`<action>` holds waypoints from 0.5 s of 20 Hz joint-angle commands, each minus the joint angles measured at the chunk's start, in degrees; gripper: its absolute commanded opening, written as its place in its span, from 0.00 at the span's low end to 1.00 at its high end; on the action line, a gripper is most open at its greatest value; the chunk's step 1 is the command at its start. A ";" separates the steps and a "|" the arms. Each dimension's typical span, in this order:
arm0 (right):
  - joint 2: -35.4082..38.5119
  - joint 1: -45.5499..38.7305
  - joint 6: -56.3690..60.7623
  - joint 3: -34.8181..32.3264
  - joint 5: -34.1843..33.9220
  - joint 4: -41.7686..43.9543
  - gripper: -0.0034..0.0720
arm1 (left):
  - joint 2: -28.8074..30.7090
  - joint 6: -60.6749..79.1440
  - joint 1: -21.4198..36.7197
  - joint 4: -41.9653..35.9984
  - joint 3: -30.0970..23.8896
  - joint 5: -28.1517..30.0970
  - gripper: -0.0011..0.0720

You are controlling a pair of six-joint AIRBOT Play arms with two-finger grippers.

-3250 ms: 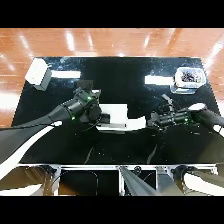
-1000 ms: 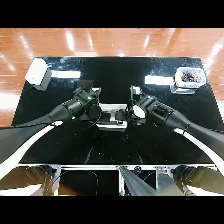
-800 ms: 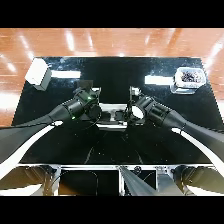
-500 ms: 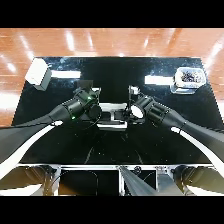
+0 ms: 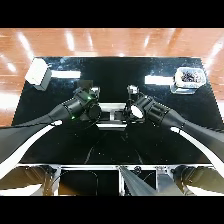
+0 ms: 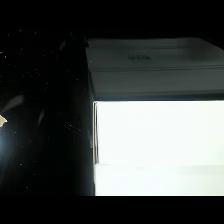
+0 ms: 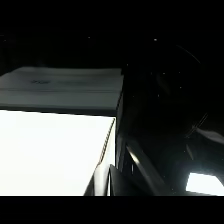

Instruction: Fold the box and place the chain.

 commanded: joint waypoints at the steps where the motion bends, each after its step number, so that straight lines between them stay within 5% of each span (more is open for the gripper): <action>1: -0.02 0.00 -0.59 0.04 -0.50 0.59 0.17 | -0.04 0.09 -0.04 -0.20 -0.02 0.00 0.04; 2: -0.02 0.00 -0.55 0.04 -0.50 0.66 0.47 | -0.04 0.09 -0.04 -0.20 -0.02 0.00 0.04; 3: -0.02 0.00 -0.61 0.04 -0.46 0.79 0.53 | -0.04 0.09 -0.04 -0.20 -0.02 0.00 0.04; 8: -0.02 0.02 -2.62 0.04 0.09 0.83 0.54 | -0.04 0.09 -0.04 -0.20 -0.02 -0.02 0.04; 10: -0.02 -0.02 -2.89 0.07 0.66 0.83 0.91 | -0.04 0.09 -0.04 -0.20 -0.02 -0.02 0.04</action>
